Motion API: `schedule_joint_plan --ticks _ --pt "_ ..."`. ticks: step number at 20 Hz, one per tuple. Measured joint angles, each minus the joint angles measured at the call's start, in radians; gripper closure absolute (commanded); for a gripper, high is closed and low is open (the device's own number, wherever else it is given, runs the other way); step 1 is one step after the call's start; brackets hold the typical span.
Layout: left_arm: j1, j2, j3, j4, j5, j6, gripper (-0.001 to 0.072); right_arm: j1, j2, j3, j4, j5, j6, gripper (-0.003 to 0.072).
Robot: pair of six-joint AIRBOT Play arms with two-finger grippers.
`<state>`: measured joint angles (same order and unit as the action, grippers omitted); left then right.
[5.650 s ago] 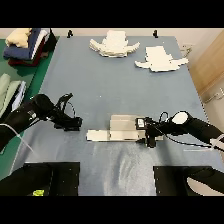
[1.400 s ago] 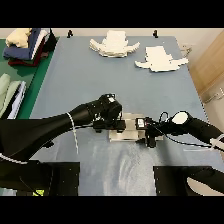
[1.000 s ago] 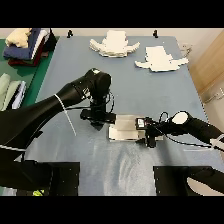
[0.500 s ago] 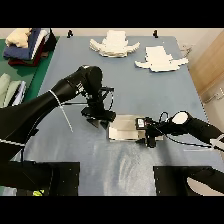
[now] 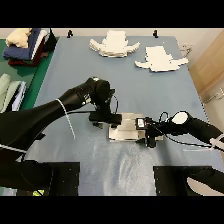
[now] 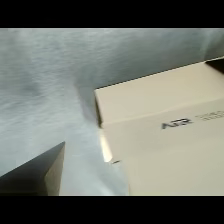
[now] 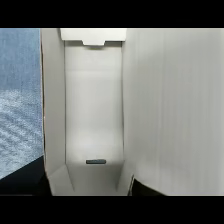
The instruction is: Fold the box.
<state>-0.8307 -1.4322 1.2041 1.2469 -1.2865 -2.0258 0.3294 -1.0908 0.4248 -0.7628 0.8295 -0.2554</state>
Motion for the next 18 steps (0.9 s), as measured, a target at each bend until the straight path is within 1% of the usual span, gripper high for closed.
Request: schedule_joint_plan --ticks 4,5,9,10,11,12,15,16,17,18 --pt "-0.126 -0.001 -0.027 0.119 0.077 -0.183 0.0163 0.000 0.000 0.000 0.000 0.000 0.000 0.0196" --pt "-0.154 -0.001 -0.034 0.151 0.089 -0.229 0.0183 0.000 0.000 0.000 0.000 0.000 0.000 0.0196" --pt "-0.224 -0.001 -0.071 0.241 0.133 -0.374 0.0191 0.000 0.000 0.000 0.000 0.000 0.000 0.0196" --pt "-0.234 -0.002 -0.082 0.260 0.155 -0.407 0.0221 0.000 0.000 0.000 0.000 0.000 0.000 0.0196" --pt "-0.241 -0.005 -0.090 0.276 0.178 -0.438 0.0410 0.000 0.000 0.000 0.000 0.000 0.000 0.0196" --pt "-0.246 -0.010 -0.097 0.295 0.200 -0.463 0.0425 0.000 0.000 0.000 0.000 0.000 0.000 0.0196" --pt "-0.256 -0.032 -0.107 0.340 0.247 -0.512 0.0426 0.000 0.000 0.000 0.000 0.000 0.002 0.0196" --pt "-0.260 -0.042 -0.109 0.347 0.257 -0.522 0.0501 0.000 0.000 0.000 0.000 0.000 0.002 0.0196" --pt "-0.266 -0.051 -0.110 0.356 0.265 -0.532 0.0684 0.000 0.000 0.000 0.001 0.000 0.002 0.0196" --pt "-0.273 -0.058 -0.112 0.365 0.265 -0.541 0.0695 0.000 0.000 0.000 0.001 0.000 0.002 0.0196"
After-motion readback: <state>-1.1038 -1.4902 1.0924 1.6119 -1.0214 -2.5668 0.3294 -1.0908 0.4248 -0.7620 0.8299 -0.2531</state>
